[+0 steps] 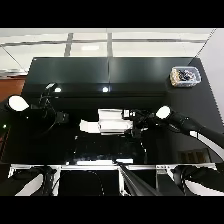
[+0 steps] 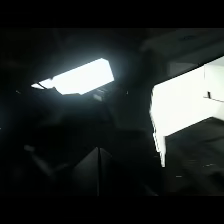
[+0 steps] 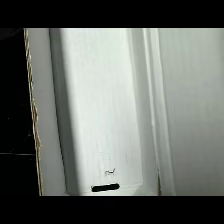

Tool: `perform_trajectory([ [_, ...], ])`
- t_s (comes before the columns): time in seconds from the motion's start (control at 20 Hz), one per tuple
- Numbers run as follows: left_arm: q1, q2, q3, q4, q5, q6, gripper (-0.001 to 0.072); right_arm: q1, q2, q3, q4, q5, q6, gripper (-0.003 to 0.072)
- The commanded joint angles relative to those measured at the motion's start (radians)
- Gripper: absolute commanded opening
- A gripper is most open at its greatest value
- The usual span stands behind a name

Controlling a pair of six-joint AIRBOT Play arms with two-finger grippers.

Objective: Fold the box and place the chain.

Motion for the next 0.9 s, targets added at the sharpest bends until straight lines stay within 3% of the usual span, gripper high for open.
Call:
perform_trajectory([
  [0.0,0.122,-0.078,-0.087,-0.343,-0.080,0.023,0.0030,0.001,0.000,0.000,0.000,0.000,0.000,0.0232],
  [0.35,-0.001,-0.291,-0.093,-0.387,0.009,0.031,0.0028,0.001,0.000,0.000,0.000,0.000,0.000,0.0232],
  [0.55,-0.104,-0.308,-0.083,-0.385,0.055,0.039,0.0029,0.001,0.000,0.000,0.000,0.000,0.000,0.0232],
  [0.85,-0.097,-0.308,-0.033,-0.474,-0.006,0.160,0.0031,0.001,0.000,0.000,0.000,0.000,0.000,0.0232],
])
